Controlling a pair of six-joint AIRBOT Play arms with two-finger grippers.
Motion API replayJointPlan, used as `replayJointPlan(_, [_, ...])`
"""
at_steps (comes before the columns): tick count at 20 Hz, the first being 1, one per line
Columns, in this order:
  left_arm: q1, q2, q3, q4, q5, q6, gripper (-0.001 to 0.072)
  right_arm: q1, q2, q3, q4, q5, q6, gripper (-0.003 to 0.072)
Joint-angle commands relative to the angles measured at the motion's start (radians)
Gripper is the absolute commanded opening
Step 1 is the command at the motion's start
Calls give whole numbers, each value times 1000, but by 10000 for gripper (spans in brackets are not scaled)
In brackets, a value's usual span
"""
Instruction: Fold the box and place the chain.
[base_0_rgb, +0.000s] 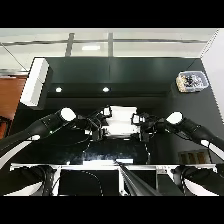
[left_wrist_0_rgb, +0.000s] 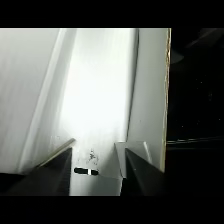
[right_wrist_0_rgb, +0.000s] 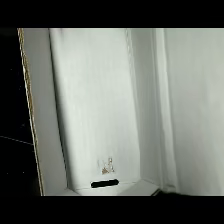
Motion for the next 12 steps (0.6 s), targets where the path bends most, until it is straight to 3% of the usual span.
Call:
replayJointPlan(1, [1, 13, 1, 34, -4, -53, 129, 0, 0, 0, 1, 0, 1, 487])
replayJointPlan(3, [14, 55, 1, 130, -8, -159, 23, 0, 0, 0, 1, -1, 1, 487])
replayJointPlan(6, [89, 162, 1, 328, -66, -446, 23, 0, 0, 0, 1, -1, 1, 487])
replayJointPlan(9, [243, 262, 1, 501, -174, -808, 24, 0, 0, 0, 1, -1, 1, 487])
replayJointPlan(12, [403, 262, -10, 519, -348, -1030, 24, 0, 0, 0, 1, -1, 1, 487])
